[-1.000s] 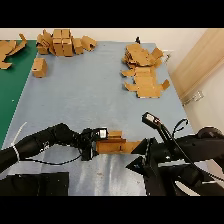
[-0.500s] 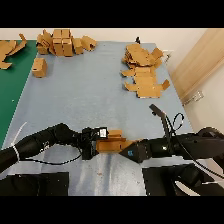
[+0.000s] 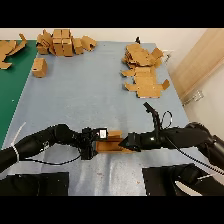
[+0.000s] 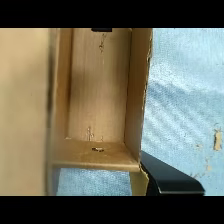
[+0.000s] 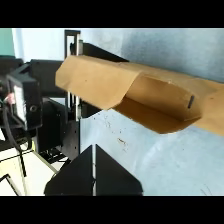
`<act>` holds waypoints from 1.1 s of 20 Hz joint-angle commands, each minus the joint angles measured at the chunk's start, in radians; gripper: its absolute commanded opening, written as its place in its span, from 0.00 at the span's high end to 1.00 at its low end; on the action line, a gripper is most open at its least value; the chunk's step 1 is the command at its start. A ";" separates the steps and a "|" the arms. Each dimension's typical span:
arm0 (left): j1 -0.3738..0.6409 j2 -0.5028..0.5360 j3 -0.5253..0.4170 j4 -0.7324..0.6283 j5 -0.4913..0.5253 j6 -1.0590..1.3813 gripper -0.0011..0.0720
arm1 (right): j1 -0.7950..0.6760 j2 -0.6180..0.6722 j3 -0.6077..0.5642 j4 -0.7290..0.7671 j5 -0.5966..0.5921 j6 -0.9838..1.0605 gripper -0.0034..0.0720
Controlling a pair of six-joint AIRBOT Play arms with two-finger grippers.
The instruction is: Fold the box.
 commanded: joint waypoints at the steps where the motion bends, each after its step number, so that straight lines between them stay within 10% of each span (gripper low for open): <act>1: 0.001 0.000 0.009 0.047 -0.006 -0.047 0.41 | 0.000 -0.043 0.003 0.000 0.090 -0.049 0.96; 22: 0.000 0.000 0.043 0.129 -0.026 -0.102 0.41 | -0.056 -0.297 0.018 0.157 0.198 -0.460 0.96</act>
